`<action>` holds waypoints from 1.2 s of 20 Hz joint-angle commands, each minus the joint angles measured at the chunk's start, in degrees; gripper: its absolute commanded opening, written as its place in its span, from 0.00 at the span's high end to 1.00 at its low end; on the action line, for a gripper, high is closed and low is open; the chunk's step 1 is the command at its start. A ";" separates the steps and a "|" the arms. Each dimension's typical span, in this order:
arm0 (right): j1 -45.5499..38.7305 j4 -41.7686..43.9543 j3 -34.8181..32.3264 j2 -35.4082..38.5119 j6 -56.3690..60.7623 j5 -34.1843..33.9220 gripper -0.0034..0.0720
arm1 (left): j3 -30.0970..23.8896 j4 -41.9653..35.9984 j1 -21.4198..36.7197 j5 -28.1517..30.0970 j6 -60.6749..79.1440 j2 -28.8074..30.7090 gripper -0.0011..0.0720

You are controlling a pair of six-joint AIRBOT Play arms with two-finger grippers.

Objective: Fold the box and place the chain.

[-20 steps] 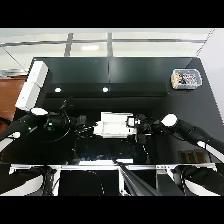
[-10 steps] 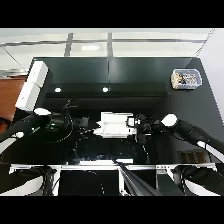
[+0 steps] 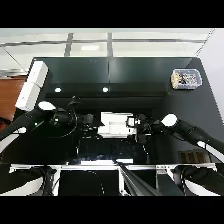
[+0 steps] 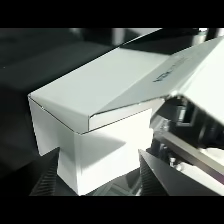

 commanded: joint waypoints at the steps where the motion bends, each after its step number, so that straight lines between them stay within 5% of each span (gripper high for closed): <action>1: 0.02 0.02 0.00 0.00 0.02 0.02 0.93 | 4.85 10.64 -5.40 3.58 -13.03 -0.02 0.22; 9: 0.02 0.02 0.00 0.00 0.02 0.02 0.93 | 14.34 37.59 -17.31 7.56 -42.93 -0.02 0.22; 13: 0.02 0.02 0.00 0.00 0.02 0.00 0.93 | 14.56 40.65 -20.61 8.66 -46.40 -0.42 0.22; 15: 0.02 0.02 0.00 0.00 0.02 0.02 0.93 | 14.58 40.68 -22.27 9.64 -46.40 -0.74 0.31; 24: 0.02 0.02 0.00 0.00 0.02 0.00 0.93 | 15.54 48.13 -26.01 7.65 -52.33 -2.10 0.32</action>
